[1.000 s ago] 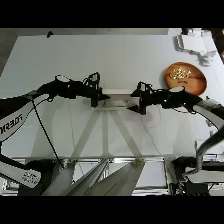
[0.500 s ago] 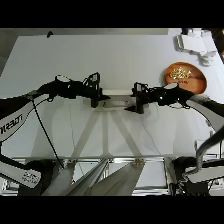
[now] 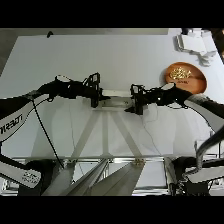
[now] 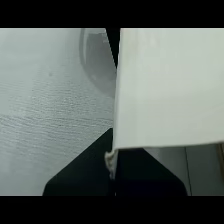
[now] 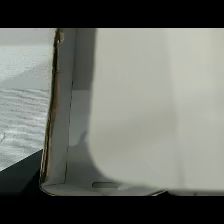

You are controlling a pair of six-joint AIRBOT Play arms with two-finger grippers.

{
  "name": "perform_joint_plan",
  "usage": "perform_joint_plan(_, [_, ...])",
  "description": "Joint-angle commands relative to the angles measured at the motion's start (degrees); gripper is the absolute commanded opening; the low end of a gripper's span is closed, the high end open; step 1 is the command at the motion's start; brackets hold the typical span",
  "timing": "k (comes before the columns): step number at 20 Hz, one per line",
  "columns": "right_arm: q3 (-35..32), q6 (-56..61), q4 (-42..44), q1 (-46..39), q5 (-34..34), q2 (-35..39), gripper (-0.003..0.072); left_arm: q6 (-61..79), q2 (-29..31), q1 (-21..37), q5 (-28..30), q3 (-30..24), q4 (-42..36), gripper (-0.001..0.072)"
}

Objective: Fold the box and place the chain.

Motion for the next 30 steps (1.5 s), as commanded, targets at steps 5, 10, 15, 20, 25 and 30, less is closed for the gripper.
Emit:
perform_joint_plan(5, [0.1,9.1,-2.6,-1.1,-0.2,0.0,0.0679,0.0,0.0,0.0,0.0,0.0,0.1,0.0008])
perform_joint_plan(10, [0.1,9.0,-2.6,-1.0,-0.2,0.0,0.0679,0.0,0.0,0.0,0.0,0.0,0.1,0.0008])
perform_joint_plan(15, [0.2,4.7,-0.8,-0.4,-0.7,0.0,0.0679,0.0,0.0,0.0,0.0,0.0,0.1,0.0008])
perform_joint_plan(20, [0.2,4.5,-2.6,1.2,-2.1,0.0,0.0678,0.0,0.0,0.0,0.0,0.0,0.1,0.0008])
perform_joint_plan(25, [0.2,5.2,-3.4,1.9,-3.1,0.0,0.0541,0.0,0.0,0.0,0.0,0.0,0.1,0.0009])
perform_joint_plan(30, [0.2,5.1,-3.4,1.9,-3.0,0.0,0.0543,0.0,0.0,0.0,0.0,0.0,0.1,0.0009])
